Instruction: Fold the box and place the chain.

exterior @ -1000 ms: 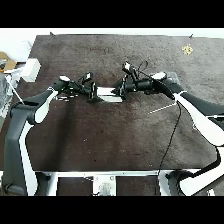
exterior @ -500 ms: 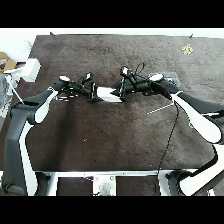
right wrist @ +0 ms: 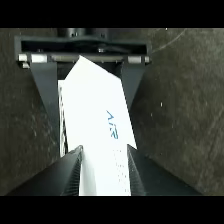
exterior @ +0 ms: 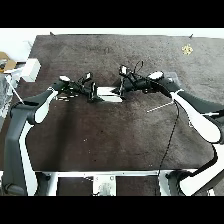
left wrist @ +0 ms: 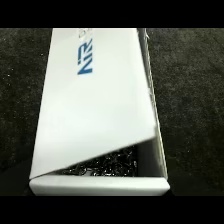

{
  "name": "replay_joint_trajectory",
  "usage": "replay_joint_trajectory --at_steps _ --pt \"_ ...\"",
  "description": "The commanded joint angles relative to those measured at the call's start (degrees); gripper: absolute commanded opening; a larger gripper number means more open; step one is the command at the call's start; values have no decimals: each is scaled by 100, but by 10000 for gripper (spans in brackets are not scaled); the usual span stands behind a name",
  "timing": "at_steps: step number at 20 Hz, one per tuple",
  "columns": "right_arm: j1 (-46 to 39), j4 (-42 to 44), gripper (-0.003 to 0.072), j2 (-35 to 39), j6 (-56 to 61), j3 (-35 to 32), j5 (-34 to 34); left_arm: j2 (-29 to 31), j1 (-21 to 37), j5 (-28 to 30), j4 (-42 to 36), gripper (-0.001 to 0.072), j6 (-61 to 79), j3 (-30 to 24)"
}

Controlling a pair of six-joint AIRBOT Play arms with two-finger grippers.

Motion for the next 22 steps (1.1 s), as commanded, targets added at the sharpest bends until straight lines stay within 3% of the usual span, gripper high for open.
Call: replay_joint_trajectory --at_steps 1,13,18,19,20,22 --pt "-2 -313 315 -7 192 -48 39 -4 4 -4 4 401 4 4" --pt "-33 -348 316 0 459 -192 437 -4 4 -7 4 401 4 4" --pt "-33 649 314 46 452 -11 916 -4 4 -7 4 401 4 4" --pt "-31 767 235 46 455 74 973 -4 4 -7 4 401 4 4" --pt "-31 879 0 46 452 120 949 -4 4 -7 4 401 4 4" --pt "-31 1001 5 35 455 120 553 -4 4 -4 4 401 4 4"
